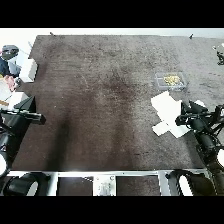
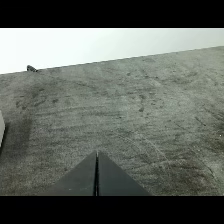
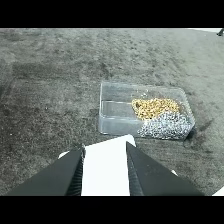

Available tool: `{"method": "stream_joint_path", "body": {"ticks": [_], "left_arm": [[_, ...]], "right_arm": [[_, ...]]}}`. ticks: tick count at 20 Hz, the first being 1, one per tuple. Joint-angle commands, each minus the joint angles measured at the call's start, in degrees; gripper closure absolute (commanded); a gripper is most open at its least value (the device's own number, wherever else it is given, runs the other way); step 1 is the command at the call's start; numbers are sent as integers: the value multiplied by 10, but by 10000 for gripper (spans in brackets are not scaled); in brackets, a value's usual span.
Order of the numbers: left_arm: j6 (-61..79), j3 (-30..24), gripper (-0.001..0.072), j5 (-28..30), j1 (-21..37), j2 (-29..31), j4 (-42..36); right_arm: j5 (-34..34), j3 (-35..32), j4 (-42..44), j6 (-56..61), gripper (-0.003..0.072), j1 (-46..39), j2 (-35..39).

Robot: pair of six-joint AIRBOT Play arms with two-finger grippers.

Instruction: Fold the box and place the chain.

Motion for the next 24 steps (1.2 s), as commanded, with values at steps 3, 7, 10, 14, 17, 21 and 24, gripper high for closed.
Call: {"method": "stream_joint_path", "body": {"ticks": [3,7,10,14,17,21,24], "left_arm": [[0,0,699,0,0,0,0],[0,0,699,0,0,0,0],[0,0,699,0,0,0,0],[0,0,699,0,0,0,0],[0,0,699,0,0,0,0],[0,0,699,0,0,0,0],[0,0,699,0,0,0,0]], "right_arm": [[0,1,-2,0,389,0,1],[-3,26,-2,0,255,0,0],[-31,76,-2,0,254,0,-30],[-47,169,-2,1,254,-2,-134],[-37,238,-2,33,254,-4,-241],[150,319,-31,81,256,-92,-372],[342,407,-187,177,256,-209,-469]]}}
